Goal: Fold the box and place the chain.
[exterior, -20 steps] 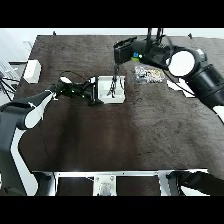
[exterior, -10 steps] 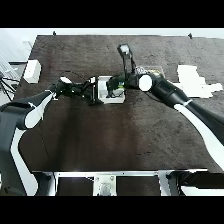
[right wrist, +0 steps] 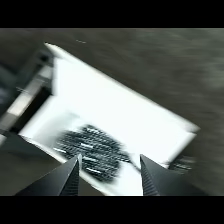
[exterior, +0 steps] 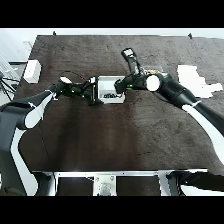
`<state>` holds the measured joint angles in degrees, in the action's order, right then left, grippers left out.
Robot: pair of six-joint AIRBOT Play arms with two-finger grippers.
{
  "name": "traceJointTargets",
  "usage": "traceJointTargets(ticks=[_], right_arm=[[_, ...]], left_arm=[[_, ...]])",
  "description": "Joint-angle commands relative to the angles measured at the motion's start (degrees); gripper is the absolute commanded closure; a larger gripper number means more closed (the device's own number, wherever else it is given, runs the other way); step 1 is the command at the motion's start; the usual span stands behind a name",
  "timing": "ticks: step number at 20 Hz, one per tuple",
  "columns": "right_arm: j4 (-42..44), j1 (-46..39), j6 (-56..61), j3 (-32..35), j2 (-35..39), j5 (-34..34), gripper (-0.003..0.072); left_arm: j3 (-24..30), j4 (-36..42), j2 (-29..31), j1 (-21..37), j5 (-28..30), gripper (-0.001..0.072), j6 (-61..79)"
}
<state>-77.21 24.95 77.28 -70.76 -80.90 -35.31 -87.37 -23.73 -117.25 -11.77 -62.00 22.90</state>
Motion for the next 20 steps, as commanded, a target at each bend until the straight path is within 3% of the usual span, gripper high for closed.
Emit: traceJointTargets(ticks=[1, 4, 8, 10, 20], right_arm=[[-4.00, -6.29, -11.06, 1.99, 1.68, -3.74, 0.0229], [-0.20, -12.20, -23.82, 3.43, -0.26, -3.67, 0.0209], [19.32, -16.92, -53.59, 3.41, -6.58, -3.80, 0.0209], [25.14, -17.29, -65.20, 3.19, -9.94, -5.64, 0.0208], [32.89, -17.18, -77.94, -5.60, -19.85, -16.20, 0.0214]], left_arm=[[0.02, -0.02, -0.02, 0.04, 0.02, 0.0359, 0.02], [0.02, 0.00, -0.02, 0.04, 0.02, 0.0360, 0.04], [0.02, 0.00, -0.02, 0.04, 0.02, 0.0359, 0.02], [0.02, -0.02, -0.02, 0.04, 0.02, 0.0359, 0.02], [0.02, 0.00, -0.02, 0.04, 0.02, 0.0359, 0.04]])
